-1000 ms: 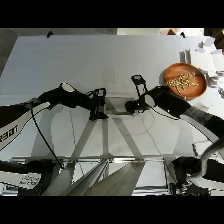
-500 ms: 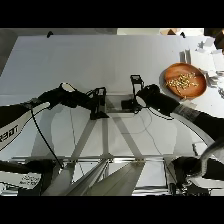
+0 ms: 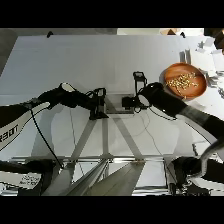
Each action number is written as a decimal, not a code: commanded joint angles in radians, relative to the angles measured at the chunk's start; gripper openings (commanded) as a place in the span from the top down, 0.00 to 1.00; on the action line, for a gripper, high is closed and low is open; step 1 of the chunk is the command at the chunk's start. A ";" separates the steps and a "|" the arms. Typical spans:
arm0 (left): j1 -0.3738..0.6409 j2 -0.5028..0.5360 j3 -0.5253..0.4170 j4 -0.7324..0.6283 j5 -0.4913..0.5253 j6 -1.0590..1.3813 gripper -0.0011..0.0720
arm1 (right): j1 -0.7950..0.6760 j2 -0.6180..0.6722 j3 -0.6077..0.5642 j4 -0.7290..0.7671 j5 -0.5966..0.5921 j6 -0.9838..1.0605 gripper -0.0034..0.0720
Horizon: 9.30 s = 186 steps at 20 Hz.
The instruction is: Fold the box and place the chain.
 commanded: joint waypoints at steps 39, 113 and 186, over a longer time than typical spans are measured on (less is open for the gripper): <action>0.000 0.000 0.000 -0.002 0.002 -0.002 0.74 | -0.857 -0.369 0.291 0.020 -0.116 -0.458 0.11; 0.000 0.000 0.000 -0.002 0.002 -0.002 0.74 | -0.246 0.113 0.146 0.654 0.315 -1.269 0.95; 0.000 0.000 0.000 -0.002 0.002 -0.002 0.74 | -0.450 0.272 -0.228 0.767 0.072 -2.132 0.94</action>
